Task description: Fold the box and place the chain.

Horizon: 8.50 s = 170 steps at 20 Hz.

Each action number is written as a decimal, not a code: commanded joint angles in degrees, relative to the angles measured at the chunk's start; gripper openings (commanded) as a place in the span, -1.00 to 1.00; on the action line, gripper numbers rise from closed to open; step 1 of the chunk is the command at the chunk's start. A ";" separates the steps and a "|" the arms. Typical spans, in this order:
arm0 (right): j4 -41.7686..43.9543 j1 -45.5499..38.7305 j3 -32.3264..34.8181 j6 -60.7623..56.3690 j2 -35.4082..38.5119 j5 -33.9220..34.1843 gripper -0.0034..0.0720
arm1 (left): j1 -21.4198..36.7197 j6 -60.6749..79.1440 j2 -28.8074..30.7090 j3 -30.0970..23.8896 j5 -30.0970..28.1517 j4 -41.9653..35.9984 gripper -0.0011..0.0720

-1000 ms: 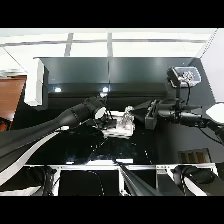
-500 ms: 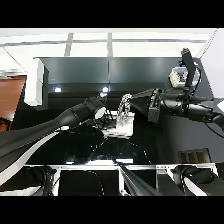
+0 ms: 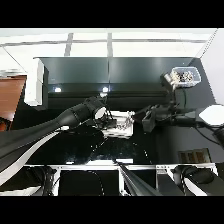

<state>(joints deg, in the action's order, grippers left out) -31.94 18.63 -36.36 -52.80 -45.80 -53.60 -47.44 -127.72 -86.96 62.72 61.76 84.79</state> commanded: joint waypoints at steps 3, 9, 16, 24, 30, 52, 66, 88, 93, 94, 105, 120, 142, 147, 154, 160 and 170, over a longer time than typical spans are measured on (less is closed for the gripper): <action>-1.03 3.26 4.72 -1.66 -1.09 5.73 -0.87 | 0.00 0.00 0.00 0.00 -0.04 0.00 -0.89; -4.39 1.62 4.66 -1.64 -1.27 5.42 -0.34 | 0.00 0.00 0.00 0.00 -0.24 0.02 -0.89; -12.70 -8.48 4.66 -1.62 -1.27 -1.01 -0.34 | -0.02 -1.86 0.07 0.35 1.09 -0.17 -0.89; -4.13 -5.18 5.11 -9.40 -1.31 -5.29 0.36 | -0.02 -1.97 0.07 0.39 1.51 0.20 -0.89; -0.83 4.39 7.58 -19.91 -2.67 13.00 0.35 | 0.00 -1.97 0.07 0.39 1.27 0.20 -0.89; -9.11 11.23 6.58 -18.53 -1.38 15.89 0.07 | 0.00 -1.95 0.04 0.39 0.17 0.15 -0.89; -10.97 16.44 7.32 -18.53 -2.56 26.38 -0.87 | 0.00 -1.95 0.04 0.39 0.20 0.07 -0.89; 4.52 -5.29 1.49 -20.00 5.51 -6.25 -0.87 | 0.00 -1.95 0.04 0.39 -0.04 0.09 -0.89; 5.35 -5.25 1.51 -21.40 5.09 -2.99 -0.87 | 0.00 -1.95 0.04 0.39 -0.20 0.09 -0.89; 5.38 -4.79 1.51 -21.40 4.85 -2.19 -0.87 | 0.00 -1.95 0.04 0.39 -0.20 0.11 -0.89; -1.20 1.64 1.49 -22.64 -0.83 2.91 -0.21 | 0.00 -1.92 0.02 0.39 -0.13 0.07 -0.89; -6.38 -14.71 1.49 -17.84 -0.74 -8.55 -0.21 | 0.00 2.25 9.55 5.60 11.08 13.18 0.57; -8.61 -14.58 1.49 -21.59 -0.74 -6.58 -0.21 | 26.18 139.03 19.63 -30.10 -12.59 -49.42 0.98; -8.61 -14.58 1.49 -23.17 -0.74 -6.60 -0.21 | 25.53 141.46 12.66 -25.27 -11.06 -50.01 0.97; -8.61 -14.58 1.49 -23.30 -0.74 -6.56 -0.21 | 24.50 142.75 9.18 -23.98 -10.84 -51.63 0.97; -8.61 -14.58 1.49 -23.30 -0.74 -6.54 -0.21 | 22.43 142.97 6.93 -21.84 -10.91 -51.87 0.97; -8.61 -14.58 1.49 -23.30 -0.74 -6.51 -0.21 | 22.14 142.55 6.58 -21.33 -13.46 -52.26 0.97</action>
<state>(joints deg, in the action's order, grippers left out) -40.56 4.03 -34.87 -76.09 -46.52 -60.14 -25.28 15.07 -80.25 41.21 48.84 32.51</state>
